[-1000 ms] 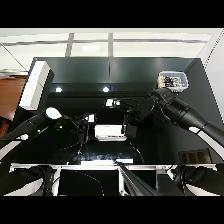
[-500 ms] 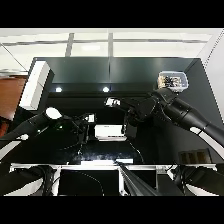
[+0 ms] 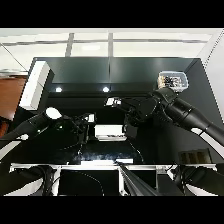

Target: Fold the box and place the chain.

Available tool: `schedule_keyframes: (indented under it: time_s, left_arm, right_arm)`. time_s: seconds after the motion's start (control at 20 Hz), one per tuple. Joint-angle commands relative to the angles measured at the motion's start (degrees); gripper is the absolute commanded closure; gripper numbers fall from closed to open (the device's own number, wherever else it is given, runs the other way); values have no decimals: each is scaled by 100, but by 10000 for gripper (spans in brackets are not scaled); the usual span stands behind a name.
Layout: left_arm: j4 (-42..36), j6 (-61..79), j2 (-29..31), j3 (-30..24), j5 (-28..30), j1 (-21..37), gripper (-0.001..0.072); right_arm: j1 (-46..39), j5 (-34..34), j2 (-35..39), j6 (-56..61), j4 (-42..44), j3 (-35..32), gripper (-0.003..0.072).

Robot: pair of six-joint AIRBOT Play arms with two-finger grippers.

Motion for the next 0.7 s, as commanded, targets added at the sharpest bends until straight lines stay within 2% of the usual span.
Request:
schedule_keyframes:
  time_s: [0.0, 0.3, 0.4, 0.45, 0.65]
  left_arm:
    - [0, 0, -4, -4, -11, 0, 316]
    - [0, -2, -4, -4, -11, 0, 316]
    - [0, -2, -4, -4, -9, 0, 317]
    - [0, -7, -4, -4, -7, 0, 317]
    - [0, -13, -4, -4, -4, 0, 317]
  right_arm:
    - [2, -57, 26, 4, 7, 4, 313]
    - [2, -164, 35, 0, 7, 15, 297]
    - [2, -94, 68, -26, 7, 15, 319]
    - [2, -94, 72, -72, 7, 15, 382]
    - [83, -85, 72, -103, 22, 15, 384]
